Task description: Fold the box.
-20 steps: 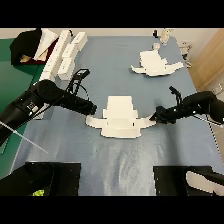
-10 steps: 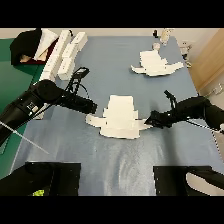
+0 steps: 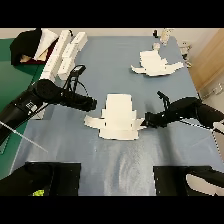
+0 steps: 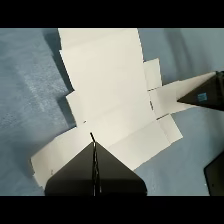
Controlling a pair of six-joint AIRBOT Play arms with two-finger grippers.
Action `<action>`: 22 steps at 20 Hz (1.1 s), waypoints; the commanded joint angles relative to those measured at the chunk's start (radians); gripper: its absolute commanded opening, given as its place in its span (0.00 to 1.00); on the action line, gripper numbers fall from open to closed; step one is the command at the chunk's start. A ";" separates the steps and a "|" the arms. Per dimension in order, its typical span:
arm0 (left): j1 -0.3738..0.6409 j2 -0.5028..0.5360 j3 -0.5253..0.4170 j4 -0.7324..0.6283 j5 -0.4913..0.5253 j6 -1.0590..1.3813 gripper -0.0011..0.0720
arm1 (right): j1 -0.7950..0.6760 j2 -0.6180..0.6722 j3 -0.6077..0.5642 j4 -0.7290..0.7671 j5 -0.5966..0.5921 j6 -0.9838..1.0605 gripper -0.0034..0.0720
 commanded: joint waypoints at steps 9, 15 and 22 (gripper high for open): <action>0.391 -0.225 0.005 -0.377 -0.447 0.308 0.38 | 0.077 0.387 -0.227 -0.003 0.060 -0.106 0.04; 0.336 -0.325 0.006 -0.392 -0.351 0.378 0.65 | 0.087 0.435 -0.257 -0.006 0.071 -0.104 0.04; 0.274 -0.513 0.051 -0.607 -0.309 0.594 0.65 | 0.169 0.380 -0.253 -0.002 0.138 -0.095 0.04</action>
